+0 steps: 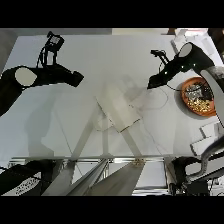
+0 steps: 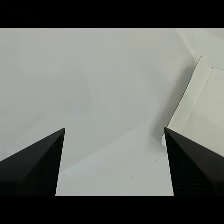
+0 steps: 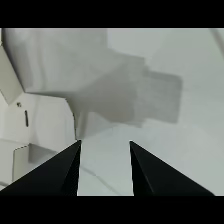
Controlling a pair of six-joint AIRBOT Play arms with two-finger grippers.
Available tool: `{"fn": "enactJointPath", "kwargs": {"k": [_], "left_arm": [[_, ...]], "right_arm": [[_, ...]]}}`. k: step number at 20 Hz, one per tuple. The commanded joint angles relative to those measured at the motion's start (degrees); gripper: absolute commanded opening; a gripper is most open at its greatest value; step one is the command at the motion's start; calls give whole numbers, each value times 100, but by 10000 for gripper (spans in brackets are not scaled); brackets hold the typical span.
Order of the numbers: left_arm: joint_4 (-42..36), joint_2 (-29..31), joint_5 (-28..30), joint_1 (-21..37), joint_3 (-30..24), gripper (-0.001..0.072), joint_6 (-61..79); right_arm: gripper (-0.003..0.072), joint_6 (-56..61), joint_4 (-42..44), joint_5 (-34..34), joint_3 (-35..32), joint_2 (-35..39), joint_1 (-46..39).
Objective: Fold the box and place the chain.
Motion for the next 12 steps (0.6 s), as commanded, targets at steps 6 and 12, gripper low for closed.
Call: {"fn": "enactJointPath", "kwargs": {"k": [6, 12], "left_arm": [[2, 4, 0, -2, 4, 695, 0], [0, 4, 2, 0, 4, 695, 0]], "right_arm": [[344, -463, 656, 293, 85, -407, 188], [300, -466, 87, 494, 85, -758, 562]]}}
